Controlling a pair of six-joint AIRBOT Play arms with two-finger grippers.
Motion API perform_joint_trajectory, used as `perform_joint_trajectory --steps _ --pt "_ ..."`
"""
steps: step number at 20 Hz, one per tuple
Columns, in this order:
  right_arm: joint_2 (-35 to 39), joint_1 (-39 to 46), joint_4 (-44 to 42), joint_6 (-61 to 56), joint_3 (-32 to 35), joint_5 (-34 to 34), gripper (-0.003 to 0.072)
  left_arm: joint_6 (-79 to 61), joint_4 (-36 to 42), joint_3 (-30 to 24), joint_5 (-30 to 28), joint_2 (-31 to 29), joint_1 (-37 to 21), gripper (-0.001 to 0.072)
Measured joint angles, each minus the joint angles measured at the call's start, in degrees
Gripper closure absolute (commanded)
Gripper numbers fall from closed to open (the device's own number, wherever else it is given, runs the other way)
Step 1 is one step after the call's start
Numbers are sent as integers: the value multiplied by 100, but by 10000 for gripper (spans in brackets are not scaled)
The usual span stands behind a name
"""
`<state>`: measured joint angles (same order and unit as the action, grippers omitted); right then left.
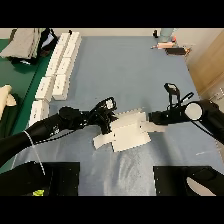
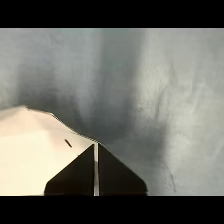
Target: Fold the box.
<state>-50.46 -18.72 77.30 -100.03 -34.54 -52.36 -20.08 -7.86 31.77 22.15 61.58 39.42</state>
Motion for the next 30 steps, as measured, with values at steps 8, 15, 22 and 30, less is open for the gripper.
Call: perform_joint_trajectory --steps 8,15,22,30 --pt "-223 0 -17 -9 485 376 668 -562 42 -11 164 -13 22 697" --pt "-262 -2 -260 -31 518 492 668 -1517 487 -11 361 286 22 699" --pt "-264 -2 -339 -46 518 490 668 -2540 1292 -114 466 487 22 699" --pt "-199 -4 363 -879 262 914 668 -3237 1429 -208 358 173 22 702"
